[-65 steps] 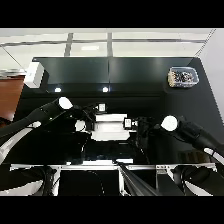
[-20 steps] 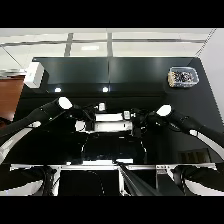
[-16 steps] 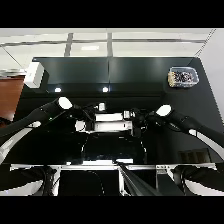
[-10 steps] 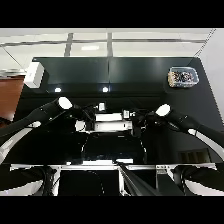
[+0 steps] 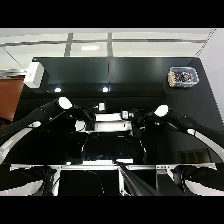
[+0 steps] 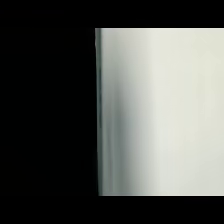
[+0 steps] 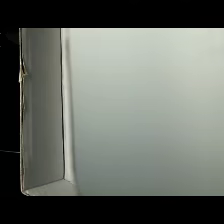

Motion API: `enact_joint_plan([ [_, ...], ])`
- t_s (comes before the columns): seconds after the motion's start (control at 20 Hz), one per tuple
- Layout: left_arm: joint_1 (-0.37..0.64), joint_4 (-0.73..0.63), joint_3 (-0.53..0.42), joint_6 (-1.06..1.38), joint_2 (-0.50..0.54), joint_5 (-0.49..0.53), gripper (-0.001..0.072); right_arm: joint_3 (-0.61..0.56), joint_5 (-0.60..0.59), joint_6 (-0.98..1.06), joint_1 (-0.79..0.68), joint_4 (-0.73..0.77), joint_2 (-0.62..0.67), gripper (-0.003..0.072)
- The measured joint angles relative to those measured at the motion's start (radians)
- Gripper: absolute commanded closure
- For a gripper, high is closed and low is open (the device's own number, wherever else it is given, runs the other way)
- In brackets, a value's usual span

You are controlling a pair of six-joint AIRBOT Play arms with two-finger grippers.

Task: Fold the box and place the chain.

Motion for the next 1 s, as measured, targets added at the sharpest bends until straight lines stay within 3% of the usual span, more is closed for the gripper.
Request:
enact_joint_plan([
  [0.05, 0.000, 0.000, 0.000, 0.000, 0.000, 0.000, 0.0684, 0.000, 0.000, 0.001, 0.001, 0.000, 0.000, 0.0027],
  [0.15, 0.000, 0.000, 0.000, 0.000, 0.000, -0.001, 0.0684, 0.000, -0.004, 0.003, 0.001, -0.002, 0.000, 0.0253],
  [0.5, 0.000, 0.000, 0.000, -0.001, 0.000, -0.001, 0.0677, 0.000, -0.006, 0.004, 0.001, -0.002, 0.000, 0.0259],
  [0.55, 0.000, 0.000, 0.000, -0.001, 0.000, 0.000, 0.0559, 0.000, -0.006, 0.004, 0.001, -0.003, 0.000, 0.0259],
  [0.65, 0.000, 0.003, 0.006, -0.016, 0.004, 0.003, 0.0184, 0.000, -0.006, 0.004, 0.001, -0.004, 0.000, 0.0259],
  [0.7, 0.001, 0.005, 0.011, -0.031, 0.009, 0.003, 0.0037, 0.000, -0.007, 0.004, 0.001, -0.003, 0.000, 0.0259],
  [0.75, 0.003, 0.013, 0.018, -0.056, 0.018, 0.002, -0.0001, 0.000, -0.007, 0.003, 0.001, -0.004, 0.000, 0.0259],
  [1.0, 0.050, 0.153, 0.039, -0.246, 0.143, -0.011, 0.0021, 0.000, -0.007, 0.004, 0.001, -0.004, 0.000, 0.0259],
])
